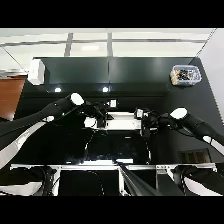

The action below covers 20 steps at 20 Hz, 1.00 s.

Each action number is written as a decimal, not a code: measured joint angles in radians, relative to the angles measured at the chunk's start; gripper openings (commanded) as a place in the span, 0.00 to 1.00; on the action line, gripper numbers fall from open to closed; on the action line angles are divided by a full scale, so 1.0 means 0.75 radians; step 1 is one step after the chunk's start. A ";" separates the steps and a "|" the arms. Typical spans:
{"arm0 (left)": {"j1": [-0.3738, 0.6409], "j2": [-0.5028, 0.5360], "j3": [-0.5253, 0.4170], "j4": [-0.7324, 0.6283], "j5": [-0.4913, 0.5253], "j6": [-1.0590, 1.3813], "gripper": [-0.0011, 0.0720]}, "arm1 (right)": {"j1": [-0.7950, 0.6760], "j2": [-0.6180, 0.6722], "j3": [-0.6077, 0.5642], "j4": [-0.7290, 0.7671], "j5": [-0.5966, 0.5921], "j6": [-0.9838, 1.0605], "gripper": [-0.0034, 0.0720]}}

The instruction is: Fold the box and place the chain.

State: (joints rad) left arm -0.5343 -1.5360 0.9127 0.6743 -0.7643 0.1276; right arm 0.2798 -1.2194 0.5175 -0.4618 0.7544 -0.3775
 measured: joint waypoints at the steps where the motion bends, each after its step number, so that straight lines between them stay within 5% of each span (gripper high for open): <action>1: 0.000 0.000 0.000 -0.001 0.001 -0.002 0.05 | 0.002 -0.007 0.001 -0.008 -0.005 -0.001 0.99; 20: 0.000 0.000 0.000 -0.004 0.004 -0.005 0.05 | 0.031 -0.051 0.027 -0.111 -0.062 0.127 0.99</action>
State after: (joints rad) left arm -0.5343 -1.5360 0.9127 0.6712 -0.7616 0.1238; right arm 0.3027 -1.2579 0.5381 -0.5453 0.7078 -0.2821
